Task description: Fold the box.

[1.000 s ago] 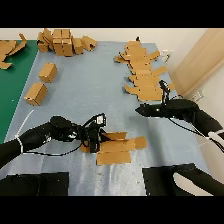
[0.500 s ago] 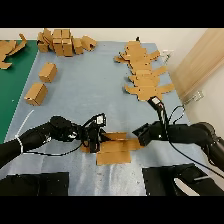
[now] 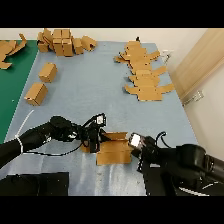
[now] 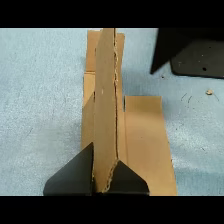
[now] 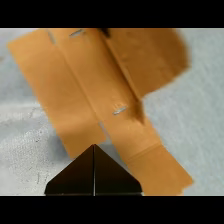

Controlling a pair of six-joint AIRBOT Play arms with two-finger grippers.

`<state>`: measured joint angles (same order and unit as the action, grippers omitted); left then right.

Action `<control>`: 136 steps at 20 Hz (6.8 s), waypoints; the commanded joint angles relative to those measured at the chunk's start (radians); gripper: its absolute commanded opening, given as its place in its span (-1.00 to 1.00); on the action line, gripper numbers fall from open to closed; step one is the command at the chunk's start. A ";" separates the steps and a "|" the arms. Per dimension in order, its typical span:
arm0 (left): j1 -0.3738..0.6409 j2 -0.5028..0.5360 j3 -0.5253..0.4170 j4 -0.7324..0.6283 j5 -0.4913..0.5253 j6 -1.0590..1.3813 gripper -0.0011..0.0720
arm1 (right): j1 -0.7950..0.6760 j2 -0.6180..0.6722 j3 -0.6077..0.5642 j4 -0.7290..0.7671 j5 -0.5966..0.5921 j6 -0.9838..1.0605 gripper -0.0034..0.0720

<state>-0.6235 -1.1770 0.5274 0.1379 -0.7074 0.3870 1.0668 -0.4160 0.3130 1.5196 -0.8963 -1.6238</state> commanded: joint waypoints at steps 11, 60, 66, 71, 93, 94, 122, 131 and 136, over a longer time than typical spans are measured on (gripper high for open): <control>0.000 0.001 0.000 0.000 0.000 0.000 -0.94 | 0.433 -0.294 -0.064 -0.449 0.139 0.280 0.42; 0.000 0.001 0.000 0.000 0.000 0.000 -0.94 | 0.432 -0.225 -0.061 -0.736 0.090 0.623 1.00; 0.000 0.001 0.000 0.000 -0.001 0.000 -0.94 | 0.432 -0.225 -0.061 -0.748 0.071 0.622 1.00; 0.000 0.001 0.000 0.000 0.000 0.000 -0.94 | 0.336 -0.225 -0.061 -0.743 0.089 0.621 0.99; 0.000 0.001 0.000 0.000 0.000 0.000 -0.94 | -0.282 -0.233 -0.040 0.238 0.388 -0.603 1.00; 0.000 0.001 0.000 0.000 0.000 0.000 -0.94 | -0.304 -0.233 -0.040 0.317 0.366 -0.695 1.00; 0.000 0.001 0.000 0.000 -0.001 0.000 -0.94 | -0.560 -0.562 0.105 0.733 0.064 -1.378 0.99; 0.000 0.001 0.000 0.000 -0.001 0.000 -0.94 | -0.560 -0.561 0.112 0.735 0.061 -1.377 0.99; 0.000 0.001 0.000 0.000 -0.001 0.000 -0.94 | -0.560 -0.561 0.112 0.728 0.060 -1.377 0.99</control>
<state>-0.6235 -1.1767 0.5274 0.1379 -0.7094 0.3874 0.5056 -0.9775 0.4236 2.2513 -0.8417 -3.0009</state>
